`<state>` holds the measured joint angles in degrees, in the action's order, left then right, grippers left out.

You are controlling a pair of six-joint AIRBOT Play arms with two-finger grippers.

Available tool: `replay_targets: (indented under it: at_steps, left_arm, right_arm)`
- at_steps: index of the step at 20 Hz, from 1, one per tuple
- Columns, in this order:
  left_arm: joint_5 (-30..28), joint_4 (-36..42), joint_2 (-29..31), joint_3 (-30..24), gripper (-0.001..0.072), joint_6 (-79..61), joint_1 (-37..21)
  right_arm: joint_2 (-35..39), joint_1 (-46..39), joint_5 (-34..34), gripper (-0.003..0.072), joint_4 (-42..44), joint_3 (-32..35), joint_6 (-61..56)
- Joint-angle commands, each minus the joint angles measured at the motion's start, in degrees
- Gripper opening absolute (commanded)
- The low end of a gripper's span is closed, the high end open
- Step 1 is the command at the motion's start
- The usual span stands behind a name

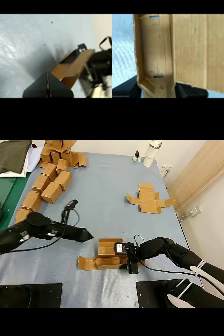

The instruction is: Fold the box.

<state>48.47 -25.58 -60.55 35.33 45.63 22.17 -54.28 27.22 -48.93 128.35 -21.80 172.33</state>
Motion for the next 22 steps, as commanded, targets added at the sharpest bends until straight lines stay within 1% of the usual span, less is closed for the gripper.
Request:
replay_targets:
  at_steps: [1,3,4,5,8,10,12,14,15,16,18,21,22]
  left_arm:
    - [8.7,-14.6,9.8,-2.3,0.0010,-10.0,-1.4]
    - [10.5,-17.1,13.7,-4.8,0.0021,-18.4,2.5]
    - [9.8,-17.9,14.5,-5.7,0.0372,-20.6,5.0]
    - [7.4,-18.4,14.4,-6.4,0.0695,-21.4,7.2]
    - [1.7,-18.7,13.1,-7.1,0.0694,-26.9,12.9]
    - [-1.8,-18.5,11.0,-7.2,0.0694,-29.8,16.6]
    - [-4.2,-18.5,8.7,-7.5,0.0693,-29.9,17.9]
    - [-6.5,-16.0,6.6,-8.1,0.0692,-32.7,17.9]
    - [-6.9,-13.5,5.2,-8.1,0.0618,-34.7,18.2]
    - [-7.2,-11.2,4.3,-8.1,0.0567,-36.7,18.5]
    - [-8.8,-7.8,2.4,-8.1,0.0566,-39.8,19.6]
    - [-10.9,-5.9,0.1,-8.0,0.0562,-40.5,20.6]
    - [-11.0,-5.3,-0.3,-8.0,0.0409,-40.6,20.7]
  right_arm:
    - [0.0,0.0,0.0,0.0464,0.0,0.0,0.0]
    - [0.0,0.0,0.0,0.0464,0.0,0.0,0.0]
    - [0.0,0.0,0.0,0.0464,0.0,0.0,0.0]
    - [0.0,0.0,0.0,0.0464,0.0,0.0,0.0]
    - [0.0,0.0,0.0,0.0464,0.0,0.0,0.0]
    - [0.0,0.0,0.0,0.0464,0.0,0.0,0.0]
    - [0.0,0.0,0.0,0.0464,0.0,0.0,0.0]
    - [0.0,0.0,0.0,0.0464,0.0,0.0,0.0]
    - [0.0,0.0,0.0,0.0464,0.0,0.0,0.0]
    - [0.0,0.0,0.0,0.0464,0.0,0.0,0.0]
    - [0.0,0.0,0.0,0.0464,0.0,0.0,0.0]
    - [0.0,0.0,0.0,0.0464,0.0,0.0,0.0]
    - [0.0,0.0,0.0,0.0464,0.0,0.0,0.0]
